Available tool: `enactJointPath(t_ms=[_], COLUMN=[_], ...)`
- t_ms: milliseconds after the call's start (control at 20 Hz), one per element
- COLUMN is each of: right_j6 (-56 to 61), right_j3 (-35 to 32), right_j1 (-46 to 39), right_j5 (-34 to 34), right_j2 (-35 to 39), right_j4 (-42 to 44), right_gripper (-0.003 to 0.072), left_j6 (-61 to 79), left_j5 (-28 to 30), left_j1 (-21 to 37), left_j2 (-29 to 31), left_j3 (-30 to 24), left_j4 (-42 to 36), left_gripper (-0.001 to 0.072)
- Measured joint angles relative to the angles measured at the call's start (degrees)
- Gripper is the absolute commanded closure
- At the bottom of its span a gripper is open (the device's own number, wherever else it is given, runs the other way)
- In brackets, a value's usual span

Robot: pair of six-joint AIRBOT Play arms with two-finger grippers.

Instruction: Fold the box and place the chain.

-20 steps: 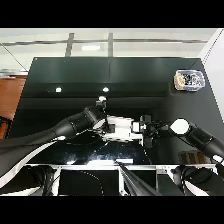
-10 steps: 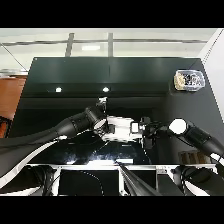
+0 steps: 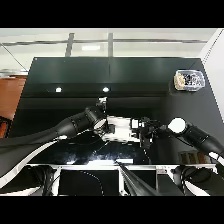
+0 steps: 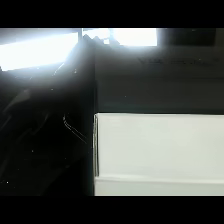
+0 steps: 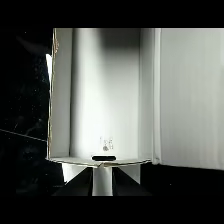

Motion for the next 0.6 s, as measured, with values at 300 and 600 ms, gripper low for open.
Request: enactJointPath(t_ms=[300, 600], right_j6=[2.95, 5.79], right_j3=[0.00, 0.00], right_j1=[3.50, 4.57], right_j5=[-4.11, -6.64], right_j2=[-1.99, -2.91], right_j4=[5.14, 6.21], right_gripper=[0.0548, 0.0342], left_j6=[0.00, -0.02], left_j5=[0.00, 0.00], left_j1=[0.02, 0.02], left_j2=[0.00, 0.00], left_j3=[-0.02, -0.02], left_j4=[-0.15, -0.31], left_gripper=[0.0676, 0.0676])
